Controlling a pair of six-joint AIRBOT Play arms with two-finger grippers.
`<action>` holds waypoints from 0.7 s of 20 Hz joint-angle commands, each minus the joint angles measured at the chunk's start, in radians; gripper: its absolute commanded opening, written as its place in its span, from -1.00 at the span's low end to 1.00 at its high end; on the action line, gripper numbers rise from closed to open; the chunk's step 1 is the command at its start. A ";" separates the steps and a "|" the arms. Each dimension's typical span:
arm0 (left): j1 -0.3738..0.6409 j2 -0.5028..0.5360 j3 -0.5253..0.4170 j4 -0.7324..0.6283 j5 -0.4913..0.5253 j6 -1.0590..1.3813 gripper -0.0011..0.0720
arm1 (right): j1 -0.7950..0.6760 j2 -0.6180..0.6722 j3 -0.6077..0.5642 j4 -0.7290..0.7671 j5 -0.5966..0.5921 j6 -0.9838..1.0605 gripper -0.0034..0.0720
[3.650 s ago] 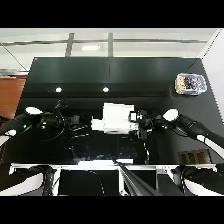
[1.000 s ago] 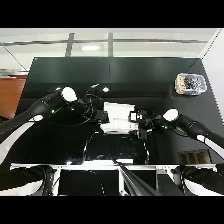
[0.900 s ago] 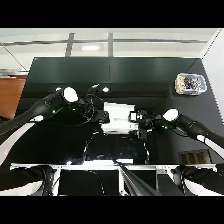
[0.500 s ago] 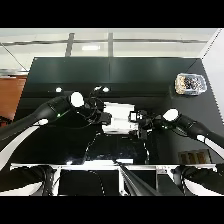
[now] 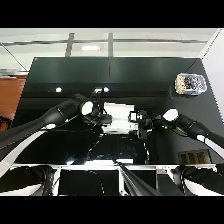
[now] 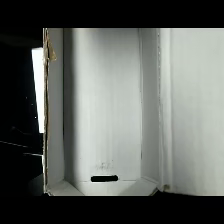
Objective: Fold the box and place the chain.
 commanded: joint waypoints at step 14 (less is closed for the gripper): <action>-0.081 -0.147 0.157 0.091 -0.131 -0.194 -0.38 | 0.000 0.000 0.000 0.000 0.000 0.000 -0.57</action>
